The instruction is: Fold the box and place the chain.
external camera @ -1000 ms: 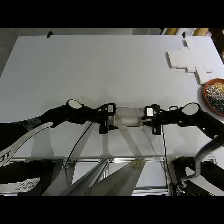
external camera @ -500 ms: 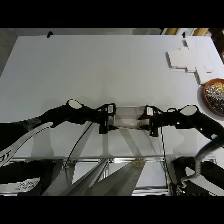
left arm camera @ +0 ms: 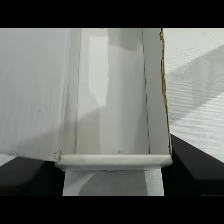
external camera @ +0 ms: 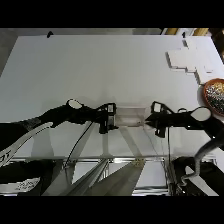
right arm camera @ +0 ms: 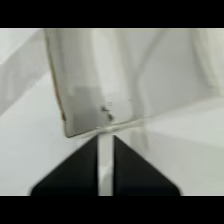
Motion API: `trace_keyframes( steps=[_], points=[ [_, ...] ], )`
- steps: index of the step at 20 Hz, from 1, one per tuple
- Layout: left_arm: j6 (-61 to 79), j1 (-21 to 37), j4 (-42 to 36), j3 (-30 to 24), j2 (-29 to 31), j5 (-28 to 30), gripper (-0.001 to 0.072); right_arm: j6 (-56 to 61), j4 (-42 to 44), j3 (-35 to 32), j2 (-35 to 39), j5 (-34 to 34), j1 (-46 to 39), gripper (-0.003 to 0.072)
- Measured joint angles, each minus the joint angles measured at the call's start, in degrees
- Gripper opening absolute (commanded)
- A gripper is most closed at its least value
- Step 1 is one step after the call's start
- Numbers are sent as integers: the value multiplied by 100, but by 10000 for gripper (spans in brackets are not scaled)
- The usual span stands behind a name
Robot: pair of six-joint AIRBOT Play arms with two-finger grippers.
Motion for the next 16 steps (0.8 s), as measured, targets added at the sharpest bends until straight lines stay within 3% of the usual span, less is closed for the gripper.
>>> trace_keyframes(
  steps=[3,7,11,16],
  points=[
    [4,0,15,0,0,-15,110,898,203,0,479,-52,-479,21],
    [11,0,22,0,0,-28,110,3032,-74,0,566,-597,-1244,20],
    [11,0,24,0,0,-33,110,5025,-935,0,111,-671,-1718,20],
    [11,0,24,0,0,-33,110,5781,-1110,0,-699,-337,-1644,20]
  ],
)
